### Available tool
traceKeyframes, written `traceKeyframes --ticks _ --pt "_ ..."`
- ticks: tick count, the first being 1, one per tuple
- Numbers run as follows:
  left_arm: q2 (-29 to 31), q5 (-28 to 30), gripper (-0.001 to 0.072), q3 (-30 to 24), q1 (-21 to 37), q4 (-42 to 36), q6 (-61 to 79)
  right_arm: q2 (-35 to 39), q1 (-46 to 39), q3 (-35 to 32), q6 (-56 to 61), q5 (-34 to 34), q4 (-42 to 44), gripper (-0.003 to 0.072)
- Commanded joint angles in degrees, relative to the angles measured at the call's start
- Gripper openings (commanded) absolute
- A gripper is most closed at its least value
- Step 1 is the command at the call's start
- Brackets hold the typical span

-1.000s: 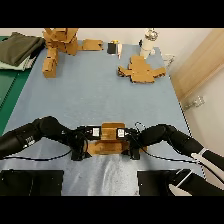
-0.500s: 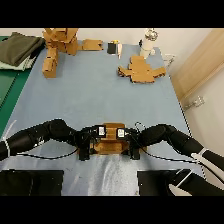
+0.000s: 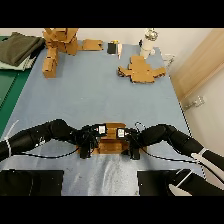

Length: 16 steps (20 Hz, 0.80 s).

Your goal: Fold the box.

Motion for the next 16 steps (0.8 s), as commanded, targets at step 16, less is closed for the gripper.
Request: traceKeyframes --ticks 16 --pt "-2.1 -0.1 0.0098 0.0 0.0 -7.2 0.1 0.0 0.0 0.0 0.0 0.0 0.0 0.0558"
